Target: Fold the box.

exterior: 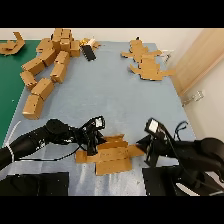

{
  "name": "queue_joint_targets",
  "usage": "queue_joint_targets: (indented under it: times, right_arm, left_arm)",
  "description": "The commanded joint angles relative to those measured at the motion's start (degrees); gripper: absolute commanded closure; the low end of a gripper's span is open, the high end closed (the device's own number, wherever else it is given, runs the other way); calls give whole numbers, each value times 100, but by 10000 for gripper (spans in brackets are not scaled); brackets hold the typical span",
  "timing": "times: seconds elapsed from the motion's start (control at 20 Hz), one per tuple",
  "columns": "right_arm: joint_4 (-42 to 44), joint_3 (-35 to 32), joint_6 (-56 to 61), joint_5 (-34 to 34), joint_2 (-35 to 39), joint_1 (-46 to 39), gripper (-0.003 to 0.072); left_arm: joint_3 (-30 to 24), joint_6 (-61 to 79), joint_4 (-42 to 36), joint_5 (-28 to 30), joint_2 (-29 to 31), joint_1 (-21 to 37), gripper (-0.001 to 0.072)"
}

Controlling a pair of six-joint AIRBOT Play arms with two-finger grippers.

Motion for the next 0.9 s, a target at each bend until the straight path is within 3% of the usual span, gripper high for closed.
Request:
queue_joint_targets:
  times: [0.0, 0.2, 0.45, 0.65, 0.75, 0.85]
  right_arm:
    - [542, -675, -1303, -328, 568, 645, 231]
    - [562, -748, -2070, -70, -190, 1137, 231]
    - [-420, -227, -2070, 531, -1502, 1628, 231]
    - [-610, -94, -1991, 1073, -1764, 2374, 231]
    - [-1167, -116, -1263, 1220, -1768, 3106, 231]
    - [-2538, -256, 55, 1381, -1801, 3829, 231]
  left_arm:
    - [-2, 2, 0, -2, 2, 0, 697]
    - [-2, 2, 0, 0, 2, -4, 696]
    - [-2, 2, 0, 0, 2, -9, 696]
    - [-2, 2, 0, -2, 2, -9, 697]
    - [-2, 2, 0, -2, 2, -9, 697]
    - [-2, 2, 0, 2, 2, -9, 697]
